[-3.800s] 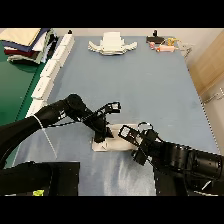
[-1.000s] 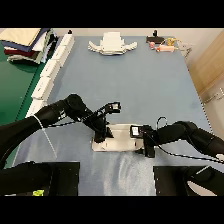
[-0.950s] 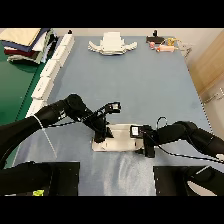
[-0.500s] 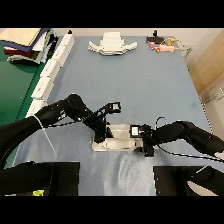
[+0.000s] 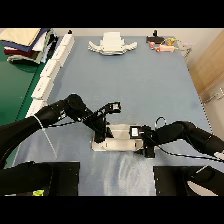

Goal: Fold the box.

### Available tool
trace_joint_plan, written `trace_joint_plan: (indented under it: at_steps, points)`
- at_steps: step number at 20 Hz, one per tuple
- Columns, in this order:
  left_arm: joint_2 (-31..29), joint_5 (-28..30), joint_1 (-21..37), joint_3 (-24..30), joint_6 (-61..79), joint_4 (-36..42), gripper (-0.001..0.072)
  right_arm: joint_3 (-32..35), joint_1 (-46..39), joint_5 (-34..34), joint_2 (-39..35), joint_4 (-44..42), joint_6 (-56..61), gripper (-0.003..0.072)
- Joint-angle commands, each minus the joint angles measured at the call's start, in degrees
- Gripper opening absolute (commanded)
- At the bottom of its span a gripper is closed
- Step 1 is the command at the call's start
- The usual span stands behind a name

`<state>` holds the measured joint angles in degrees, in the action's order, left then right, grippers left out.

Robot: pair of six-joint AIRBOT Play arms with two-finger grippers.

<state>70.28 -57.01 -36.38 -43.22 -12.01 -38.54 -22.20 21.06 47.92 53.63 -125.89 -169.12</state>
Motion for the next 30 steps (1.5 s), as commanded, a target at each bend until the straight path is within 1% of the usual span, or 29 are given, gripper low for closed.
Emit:
trace_joint_plan:
  at_steps: [1,4,9,10,11,30]
  points:
    - [0.0,0.0,0.0,0.0,0.0,0.0,0.0016,0.0,0.0,-0.8,0.0,0.1,0.1,0.0649]
    - [0.0,0.0,0.0,0.0,0.0,0.0,0.0016,0.0,0.0,-1.5,0.1,0.1,0.1,0.0648]
    - [0.0,0.0,0.0,0.0,0.0,0.0,0.0016,0.0,0.0,-1.6,2.5,-0.6,0.3,0.0636]
    - [0.0,0.0,0.0,0.0,0.0,0.0,0.0016,0.0,0.0,-1.2,2.4,-0.6,0.3,0.0539]
    - [0.0,0.0,0.0,0.0,0.0,0.0,0.0016,0.0,0.0,-0.9,2.4,-0.6,0.3,0.0501]
    - [0.0,0.0,0.0,0.0,0.0,0.0,0.0016,0.0,0.0,0.6,2.4,0.1,0.2,0.0502]
